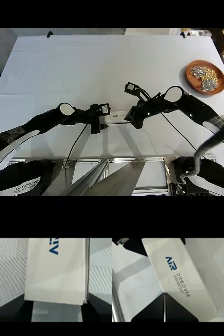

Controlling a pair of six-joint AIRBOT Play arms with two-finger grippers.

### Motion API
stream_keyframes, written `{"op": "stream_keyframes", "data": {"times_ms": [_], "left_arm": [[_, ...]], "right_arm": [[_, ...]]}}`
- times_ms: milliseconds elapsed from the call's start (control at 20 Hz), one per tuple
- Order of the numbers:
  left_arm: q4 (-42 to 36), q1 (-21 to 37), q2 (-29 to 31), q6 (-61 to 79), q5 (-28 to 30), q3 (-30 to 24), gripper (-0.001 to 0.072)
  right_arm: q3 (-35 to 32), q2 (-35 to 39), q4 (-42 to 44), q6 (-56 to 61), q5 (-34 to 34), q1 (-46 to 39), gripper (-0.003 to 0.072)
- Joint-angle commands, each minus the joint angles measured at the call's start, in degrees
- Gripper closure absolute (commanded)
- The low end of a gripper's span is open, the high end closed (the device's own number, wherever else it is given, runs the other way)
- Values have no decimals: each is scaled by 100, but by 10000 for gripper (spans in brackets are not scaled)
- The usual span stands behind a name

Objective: Fold the box and place the chain.

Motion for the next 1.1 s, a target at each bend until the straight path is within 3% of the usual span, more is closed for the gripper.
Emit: {"op": "stream_keyframes", "data": {"times_ms": [0, 1050], "left_arm": [[0, -2, 2, 0, 0, 0, 699], [0, -2, 2, 0, 0, 0, 699]], "right_arm": [[-2, -15, -15, -2, -44, -2, 670], [-437, -17, -553, 61, -337, 109, 670]]}}
